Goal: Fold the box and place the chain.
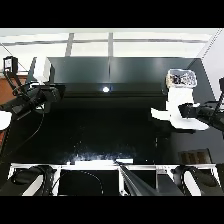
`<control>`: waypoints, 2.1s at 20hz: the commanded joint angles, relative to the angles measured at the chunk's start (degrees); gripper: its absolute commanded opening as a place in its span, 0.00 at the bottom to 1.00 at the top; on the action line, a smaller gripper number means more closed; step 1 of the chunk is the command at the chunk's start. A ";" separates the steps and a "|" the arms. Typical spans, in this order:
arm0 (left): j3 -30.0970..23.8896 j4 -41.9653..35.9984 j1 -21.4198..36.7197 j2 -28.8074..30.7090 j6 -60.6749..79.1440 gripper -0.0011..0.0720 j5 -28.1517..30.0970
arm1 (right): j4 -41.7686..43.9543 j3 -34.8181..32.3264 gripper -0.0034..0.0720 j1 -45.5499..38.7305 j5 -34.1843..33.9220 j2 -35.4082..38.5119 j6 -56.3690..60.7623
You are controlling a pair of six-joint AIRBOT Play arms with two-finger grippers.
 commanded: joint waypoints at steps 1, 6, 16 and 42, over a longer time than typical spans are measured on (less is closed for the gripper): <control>0.00 -1.55 -0.02 -1.20 -0.15 0.98 -2.34 | -4.83 0.24 0.97 -1.95 -2.80 -2.03 12.37; 0.00 -1.51 -0.02 -1.77 -0.15 0.98 -6.86 | -7.54 12.11 0.97 -22.03 0.00 -16.48 15.02; 0.00 -1.92 -0.04 -1.86 -0.15 0.98 -8.13 | 5.66 33.70 0.97 -40.72 17.14 -50.90 -7.50; 0.00 -2.16 -0.04 -1.99 -0.13 0.98 -9.75 | 27.04 24.63 0.11 -26.43 38.58 -47.15 -27.19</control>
